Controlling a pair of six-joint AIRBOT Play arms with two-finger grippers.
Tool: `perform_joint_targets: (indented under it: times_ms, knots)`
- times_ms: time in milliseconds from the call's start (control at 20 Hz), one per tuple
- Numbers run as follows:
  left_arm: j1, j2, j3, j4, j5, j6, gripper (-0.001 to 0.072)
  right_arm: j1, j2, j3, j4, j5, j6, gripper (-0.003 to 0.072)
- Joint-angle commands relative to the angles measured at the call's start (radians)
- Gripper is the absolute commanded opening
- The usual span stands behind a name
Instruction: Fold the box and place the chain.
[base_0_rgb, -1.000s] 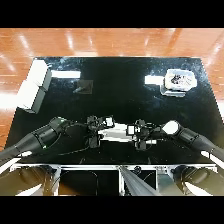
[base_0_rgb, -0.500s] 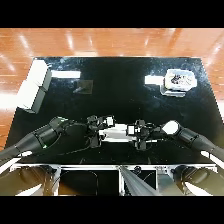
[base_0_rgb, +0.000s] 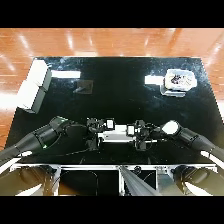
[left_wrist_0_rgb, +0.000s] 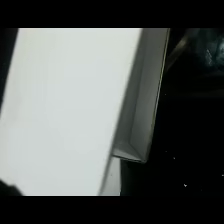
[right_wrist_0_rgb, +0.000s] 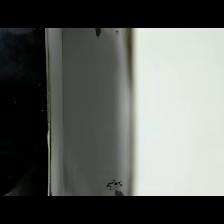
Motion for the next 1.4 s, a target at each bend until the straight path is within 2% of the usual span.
perform_joint_targets:
  times_ms: [0, 450, 1050, 1350]
  knots:
    - [0.001, -0.002, 0.0, -0.004, -0.001, 0.003, 0.0301, 0.001, 0.0, 0.001, -0.001, 0.0, -0.001, 0.0544]
    - [-0.002, -0.019, 0.0, -0.061, -0.084, 0.003, 0.0301, 0.001, 0.0, 0.001, -0.001, 0.0, -0.001, 0.0544]
    - [-0.003, -0.019, 0.0, -0.117, -0.084, 0.046, 0.03, 0.001, 0.0, 0.001, -0.001, -0.001, -0.001, 0.0544]
    - [-0.014, -0.024, 0.0, -0.103, -0.087, 0.048, 0.0314, 0.001, 0.0, 0.001, -0.001, -0.001, -0.001, 0.0544]
